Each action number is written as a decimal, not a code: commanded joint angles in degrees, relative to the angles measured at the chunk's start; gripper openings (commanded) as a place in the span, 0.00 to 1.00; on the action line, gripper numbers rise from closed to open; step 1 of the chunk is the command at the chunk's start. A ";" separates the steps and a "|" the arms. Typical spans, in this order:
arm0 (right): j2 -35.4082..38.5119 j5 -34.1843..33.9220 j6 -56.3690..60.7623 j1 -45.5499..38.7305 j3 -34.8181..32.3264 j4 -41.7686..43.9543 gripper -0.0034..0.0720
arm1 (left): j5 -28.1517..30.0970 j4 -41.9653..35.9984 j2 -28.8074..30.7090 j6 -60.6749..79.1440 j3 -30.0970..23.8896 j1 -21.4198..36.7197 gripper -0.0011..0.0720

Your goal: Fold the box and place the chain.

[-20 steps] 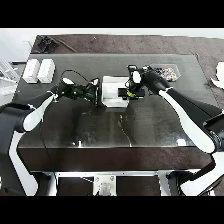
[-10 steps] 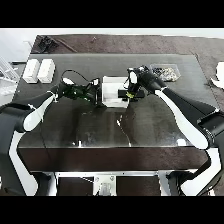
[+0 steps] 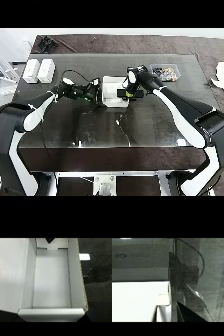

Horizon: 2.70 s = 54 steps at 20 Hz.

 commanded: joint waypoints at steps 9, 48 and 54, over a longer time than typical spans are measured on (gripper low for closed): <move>-0.85 0.31 0.57 -0.07 0.04 -0.68 0.07 | -0.04 0.07 0.04 -0.07 0.04 0.07 0.73; -0.55 -16.06 -48.76 -33.81 11.37 14.10 0.54 | -0.04 0.04 0.04 -0.31 0.02 0.07 0.73; -8.50 -14.93 -63.49 -33.81 18.82 19.21 0.54 | -0.02 0.02 0.04 -0.31 0.02 0.07 0.73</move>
